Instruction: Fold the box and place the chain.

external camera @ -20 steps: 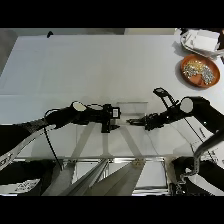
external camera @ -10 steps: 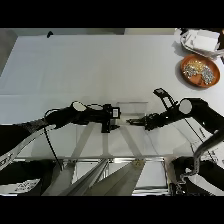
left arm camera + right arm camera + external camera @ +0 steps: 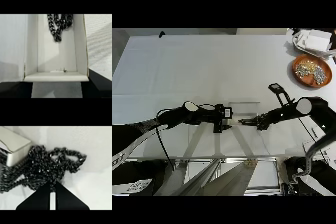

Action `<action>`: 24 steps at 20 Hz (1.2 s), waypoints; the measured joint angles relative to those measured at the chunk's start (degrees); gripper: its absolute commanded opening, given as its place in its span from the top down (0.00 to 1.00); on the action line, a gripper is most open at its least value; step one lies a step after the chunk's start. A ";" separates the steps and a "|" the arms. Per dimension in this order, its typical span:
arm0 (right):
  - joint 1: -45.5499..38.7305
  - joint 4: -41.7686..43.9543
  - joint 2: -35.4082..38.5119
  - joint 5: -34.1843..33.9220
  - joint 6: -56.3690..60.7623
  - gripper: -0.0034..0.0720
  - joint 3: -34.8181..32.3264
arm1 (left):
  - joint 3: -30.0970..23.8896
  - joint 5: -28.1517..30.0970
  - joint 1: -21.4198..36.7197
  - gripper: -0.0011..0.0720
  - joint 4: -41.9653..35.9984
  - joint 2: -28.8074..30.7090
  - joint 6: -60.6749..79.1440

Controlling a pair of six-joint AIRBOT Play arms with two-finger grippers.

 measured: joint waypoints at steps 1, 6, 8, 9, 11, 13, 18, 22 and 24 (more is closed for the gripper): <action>0.00 -0.02 1.64 0.42 -0.02 0.94 1.14 | 0.02 0.00 0.00 0.86 0.00 0.00 0.02; 0.00 0.57 8.72 5.40 -0.11 0.94 9.55 | 0.02 0.00 0.00 0.86 0.00 0.00 0.02; 0.00 2.23 10.56 8.74 -0.74 0.94 13.44 | 0.02 0.00 0.00 0.86 0.00 0.00 0.00; 0.00 3.37 11.21 10.40 -1.18 0.94 15.06 | 0.00 0.00 0.00 0.86 0.00 0.00 0.02; 0.00 6.40 12.35 13.09 -2.27 0.94 18.01 | 0.02 0.00 0.00 0.86 0.00 0.00 0.02; 0.00 9.79 13.20 15.21 -3.41 0.94 20.31 | 0.02 0.00 0.00 0.86 0.00 0.00 0.02; 0.00 19.43 14.32 18.32 -6.40 0.94 24.33 | 0.00 0.00 0.00 0.86 0.00 0.00 0.02; 0.00 27.54 14.56 19.32 -9.01 0.94 25.92 | 0.02 0.00 0.00 0.86 0.00 0.00 0.02; 0.00 30.45 14.62 19.45 -10.25 0.94 26.25 | 0.02 0.00 0.00 0.86 -0.02 0.00 0.02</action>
